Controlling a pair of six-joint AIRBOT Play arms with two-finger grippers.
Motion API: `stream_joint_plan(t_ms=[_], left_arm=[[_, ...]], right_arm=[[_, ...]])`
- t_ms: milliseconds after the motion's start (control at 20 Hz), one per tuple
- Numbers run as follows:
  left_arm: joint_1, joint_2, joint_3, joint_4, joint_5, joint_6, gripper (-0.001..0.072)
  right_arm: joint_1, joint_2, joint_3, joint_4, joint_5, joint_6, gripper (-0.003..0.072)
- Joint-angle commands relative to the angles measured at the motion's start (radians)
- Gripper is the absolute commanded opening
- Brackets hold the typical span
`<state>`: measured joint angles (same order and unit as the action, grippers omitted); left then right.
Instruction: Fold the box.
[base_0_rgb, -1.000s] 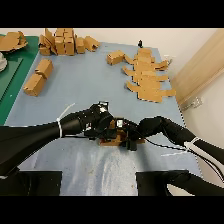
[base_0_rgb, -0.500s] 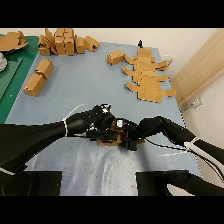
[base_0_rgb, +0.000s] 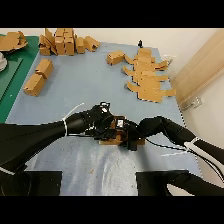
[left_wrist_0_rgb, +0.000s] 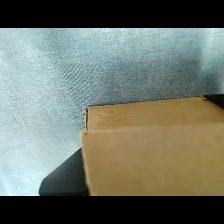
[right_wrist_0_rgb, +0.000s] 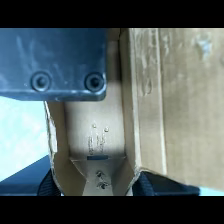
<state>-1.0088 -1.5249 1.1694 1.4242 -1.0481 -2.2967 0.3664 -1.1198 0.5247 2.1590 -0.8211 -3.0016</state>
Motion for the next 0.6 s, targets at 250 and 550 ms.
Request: stream_joint_plan(t_ms=[250, 550], left_arm=[[0.001, 0.0, 0.008, -0.035, -0.016, -0.006, 0.0568], [0.012, 0.0, 0.014, -0.026, -0.018, -0.008, 0.0565]], right_arm=[[0.001, -0.001, 0.0, 0.002, 0.001, 0.0, 0.0522], [0.001, -0.001, 0.0, 0.002, 0.001, 0.0, 0.0522]])
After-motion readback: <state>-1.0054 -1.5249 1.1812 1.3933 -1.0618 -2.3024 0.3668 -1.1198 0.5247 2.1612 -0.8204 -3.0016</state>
